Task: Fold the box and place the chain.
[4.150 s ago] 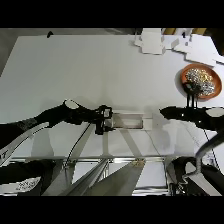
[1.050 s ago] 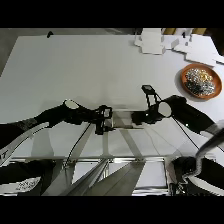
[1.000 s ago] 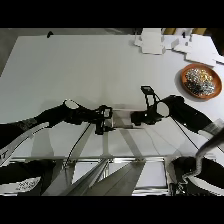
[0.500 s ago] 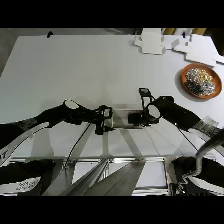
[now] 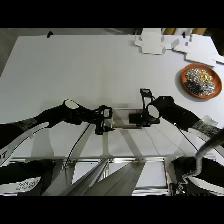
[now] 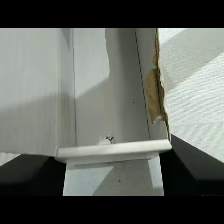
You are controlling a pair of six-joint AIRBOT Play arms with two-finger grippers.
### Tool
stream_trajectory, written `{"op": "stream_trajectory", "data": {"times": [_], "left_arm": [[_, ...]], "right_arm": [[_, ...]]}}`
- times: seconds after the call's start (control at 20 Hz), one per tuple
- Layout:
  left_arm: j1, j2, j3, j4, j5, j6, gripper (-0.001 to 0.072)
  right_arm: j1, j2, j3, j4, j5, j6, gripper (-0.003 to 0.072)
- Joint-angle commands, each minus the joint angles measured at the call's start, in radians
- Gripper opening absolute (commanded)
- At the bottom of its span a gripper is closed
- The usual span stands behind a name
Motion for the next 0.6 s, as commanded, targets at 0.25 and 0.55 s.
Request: {"op": "stream_trajectory", "data": {"times": [0.25, 0.55], "left_arm": [[0.000, 0.001, 0.000, 0.000, 0.003, 0.000, 0.0171], [0.000, 0.001, 0.000, -0.001, 0.003, 0.000, 0.0171]], "right_arm": [[0.000, 0.050, 0.001, -0.087, 0.007, -0.003, 0.0253], [0.000, 0.061, 0.001, -0.099, 0.042, -0.003, 0.0284]]}}
